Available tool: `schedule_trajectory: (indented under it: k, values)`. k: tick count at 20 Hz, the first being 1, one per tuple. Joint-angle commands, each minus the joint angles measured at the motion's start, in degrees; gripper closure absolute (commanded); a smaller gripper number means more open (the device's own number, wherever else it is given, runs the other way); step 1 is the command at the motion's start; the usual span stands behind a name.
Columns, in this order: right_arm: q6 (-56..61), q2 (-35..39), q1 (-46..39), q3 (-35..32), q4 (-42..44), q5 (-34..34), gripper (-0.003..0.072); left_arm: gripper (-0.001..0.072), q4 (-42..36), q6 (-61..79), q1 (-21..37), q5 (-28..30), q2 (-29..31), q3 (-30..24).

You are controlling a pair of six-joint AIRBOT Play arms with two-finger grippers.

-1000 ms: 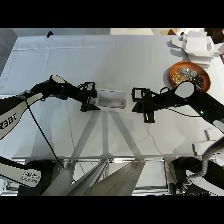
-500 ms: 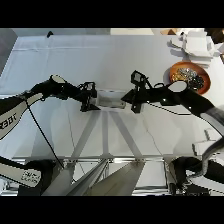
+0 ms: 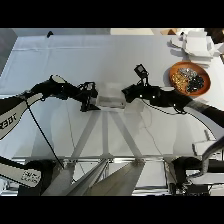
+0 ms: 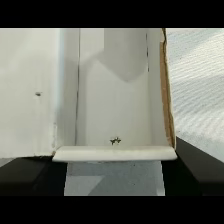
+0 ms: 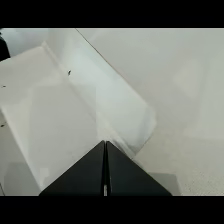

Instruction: Fold the box and place the chain.

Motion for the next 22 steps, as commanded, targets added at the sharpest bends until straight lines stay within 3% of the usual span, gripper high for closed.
schedule_trajectory:
  k: [1,4,9,12,19,22]
  values:
    - [-0.2,-0.1,0.0,0.0,1.4,0.9,0.0675,0.0385,0.0,0.0,0.0,0.0,0.0,0.0]
    - [-0.2,5.5,-0.8,0.0,-2.8,5.4,0.0675,0.0385,0.0,0.0,0.0,0.0,0.0,0.0]
    - [0.7,17.9,-4.5,0.0,-30.4,18.1,0.0675,0.0385,0.0,0.0,0.0,0.0,0.0,0.0]
    - [-0.2,21.4,-5.1,-1.2,-44.0,17.7,0.0675,0.0385,0.0,0.0,0.0,0.0,0.0,0.0]
    - [-16.3,17.4,-5.1,-7.8,-44.3,13.8,0.0677,0.0385,0.0,0.0,0.0,0.0,0.0,0.0]
    - [-20.3,13.1,-5.1,-7.8,-33.4,13.1,0.0678,0.0385,0.0,0.0,0.0,0.0,0.0,0.0]
